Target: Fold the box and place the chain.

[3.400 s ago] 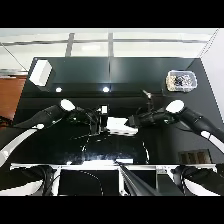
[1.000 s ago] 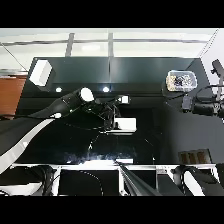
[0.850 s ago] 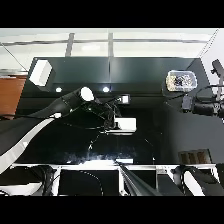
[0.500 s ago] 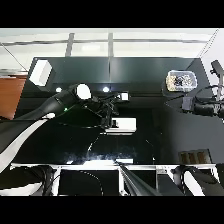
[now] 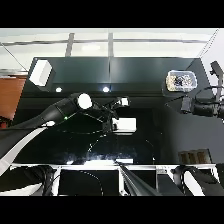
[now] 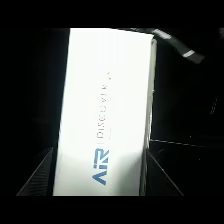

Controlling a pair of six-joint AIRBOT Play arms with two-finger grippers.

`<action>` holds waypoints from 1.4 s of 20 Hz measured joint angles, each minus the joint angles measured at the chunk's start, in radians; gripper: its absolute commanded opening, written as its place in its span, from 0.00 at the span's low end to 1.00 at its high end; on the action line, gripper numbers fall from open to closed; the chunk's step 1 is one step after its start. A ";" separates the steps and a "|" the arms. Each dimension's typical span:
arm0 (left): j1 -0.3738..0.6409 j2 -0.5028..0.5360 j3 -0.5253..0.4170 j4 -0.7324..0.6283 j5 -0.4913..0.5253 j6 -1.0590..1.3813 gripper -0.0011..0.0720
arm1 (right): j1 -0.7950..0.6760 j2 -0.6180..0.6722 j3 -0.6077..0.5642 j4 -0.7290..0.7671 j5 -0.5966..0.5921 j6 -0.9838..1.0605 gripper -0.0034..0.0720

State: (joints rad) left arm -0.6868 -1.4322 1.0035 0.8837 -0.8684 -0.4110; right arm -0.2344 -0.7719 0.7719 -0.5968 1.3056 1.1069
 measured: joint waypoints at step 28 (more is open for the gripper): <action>-0.003 0.032 -0.011 0.000 -0.016 0.032 0.98 | 0.000 0.000 0.000 -0.006 -0.001 0.000 0.06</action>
State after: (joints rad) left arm -0.6899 -1.4006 0.9920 0.8833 -0.8841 -0.3794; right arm -0.2344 -0.7719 0.7719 -0.6033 1.3045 1.1065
